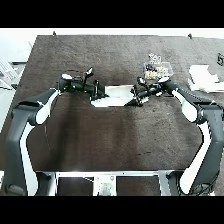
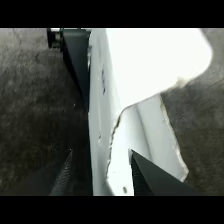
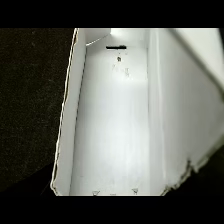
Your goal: Fold the box and place the chain.
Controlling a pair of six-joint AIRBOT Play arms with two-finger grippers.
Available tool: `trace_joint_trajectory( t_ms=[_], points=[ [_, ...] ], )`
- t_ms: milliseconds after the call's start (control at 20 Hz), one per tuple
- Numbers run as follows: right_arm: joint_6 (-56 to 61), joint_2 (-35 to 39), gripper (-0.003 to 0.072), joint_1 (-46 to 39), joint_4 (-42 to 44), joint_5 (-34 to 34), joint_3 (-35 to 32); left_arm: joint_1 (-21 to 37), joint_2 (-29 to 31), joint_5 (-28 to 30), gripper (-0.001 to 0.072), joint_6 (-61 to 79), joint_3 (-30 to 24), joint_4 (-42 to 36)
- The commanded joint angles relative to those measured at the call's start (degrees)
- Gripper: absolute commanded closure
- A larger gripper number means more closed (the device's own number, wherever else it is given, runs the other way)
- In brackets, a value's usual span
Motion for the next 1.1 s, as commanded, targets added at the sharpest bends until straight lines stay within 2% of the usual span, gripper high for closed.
trace_joint_trajectory(
  t_ms=[0,250,300,350,450,650,800,950,1050],
  points=[
    [0.0,0.0,0.0320,0.1,0.1,-0.1,0.0,1.4,1.6,-6.6,0.0292,0.0,0.0,-1.9],
    [0.0,0.0,0.0321,0.1,0.1,-0.1,0.0,6.5,4.4,-13.4,0.0296,-4.5,0.0,-0.6],
    [0.0,0.0,0.0320,0.1,0.1,-0.1,0.0,7.4,4.7,-15.4,0.0384,-4.5,0.1,-0.9],
    [0.0,0.0,0.0321,0.1,0.1,-0.1,0.0,8.0,5.2,-17.9,0.0689,-3.9,0.0,-0.8],
    [0.0,0.0,0.0320,0.1,0.1,-0.1,0.0,7.9,6.5,-20.2,0.0695,-2.8,0.0,-0.8],
    [0.0,0.0,0.0321,0.1,0.1,-0.1,0.0,3.5,12.6,-16.6,0.0697,-2.8,-0.9,3.2],
    [0.0,0.0,0.0321,0.1,0.1,-0.1,0.0,-1.6,18.5,-7.0,0.0698,-1.4,-7.0,8.0],
    [0.0,0.0,0.0320,0.1,0.1,-0.1,0.0,-6.8,19.4,3.8,0.0697,-0.3,-11.2,14.4],
    [0.0,0.0,0.0321,0.1,0.1,-0.1,0.0,-9.1,19.4,8.8,0.0696,1.0,-13.4,14.8]
  ],
)
